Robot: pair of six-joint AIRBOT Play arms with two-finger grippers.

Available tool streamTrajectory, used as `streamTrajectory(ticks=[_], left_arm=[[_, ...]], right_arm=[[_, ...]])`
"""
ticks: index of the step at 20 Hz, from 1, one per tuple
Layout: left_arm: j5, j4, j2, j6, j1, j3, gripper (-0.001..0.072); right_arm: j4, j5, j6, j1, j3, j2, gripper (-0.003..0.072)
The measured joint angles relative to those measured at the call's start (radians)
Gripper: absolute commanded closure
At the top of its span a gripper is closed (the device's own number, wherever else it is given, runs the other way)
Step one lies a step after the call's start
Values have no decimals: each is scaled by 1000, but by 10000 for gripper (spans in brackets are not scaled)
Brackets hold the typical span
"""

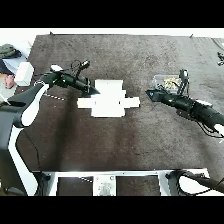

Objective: Fold the box and place the chain.

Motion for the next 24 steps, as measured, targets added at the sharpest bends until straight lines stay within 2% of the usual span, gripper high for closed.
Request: streamTrajectory(ticks=[9,24], left_arm=[[99,-71,0,306,0,-59,704],[192,-110,0,396,0,-144,699]], right_arm=[[-93,-15,51,13,-6,13,313],[-104,-18,42,26,-6,13,312]])
